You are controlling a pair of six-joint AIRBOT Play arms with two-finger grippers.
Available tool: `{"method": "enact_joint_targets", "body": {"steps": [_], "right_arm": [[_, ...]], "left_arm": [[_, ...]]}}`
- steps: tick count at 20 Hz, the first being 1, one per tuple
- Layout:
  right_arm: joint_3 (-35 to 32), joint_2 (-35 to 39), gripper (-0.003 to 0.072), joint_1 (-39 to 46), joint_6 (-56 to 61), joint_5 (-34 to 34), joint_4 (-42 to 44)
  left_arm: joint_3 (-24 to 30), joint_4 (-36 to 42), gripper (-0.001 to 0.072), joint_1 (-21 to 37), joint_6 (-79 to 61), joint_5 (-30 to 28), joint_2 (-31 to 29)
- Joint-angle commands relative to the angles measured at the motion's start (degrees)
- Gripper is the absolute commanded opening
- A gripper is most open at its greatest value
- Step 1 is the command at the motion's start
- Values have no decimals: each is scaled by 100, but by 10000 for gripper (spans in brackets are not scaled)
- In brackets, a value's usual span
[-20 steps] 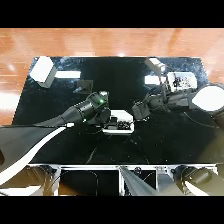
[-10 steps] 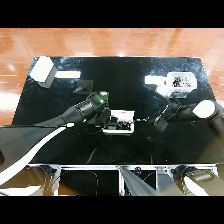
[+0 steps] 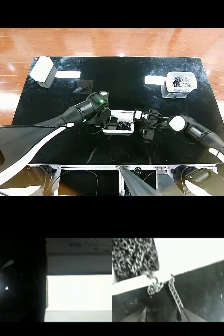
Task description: Fold the box and place the chain.
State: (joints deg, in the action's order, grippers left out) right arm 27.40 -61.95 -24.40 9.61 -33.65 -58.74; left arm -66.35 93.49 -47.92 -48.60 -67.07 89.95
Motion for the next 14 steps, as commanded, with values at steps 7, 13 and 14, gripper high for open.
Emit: {"method": "enact_joint_targets", "body": {"steps": [7,13,14], "right_arm": [[-33,-264,482,-490,-282,807,308],[-33,-273,473,-529,-688,800,925],[-33,-293,473,-529,-688,800,922]], "left_arm": [[2,0,18,4,0,0,4],[2,0,19,4,0,-2,4],[2,0,19,4,0,-2,4]]}}
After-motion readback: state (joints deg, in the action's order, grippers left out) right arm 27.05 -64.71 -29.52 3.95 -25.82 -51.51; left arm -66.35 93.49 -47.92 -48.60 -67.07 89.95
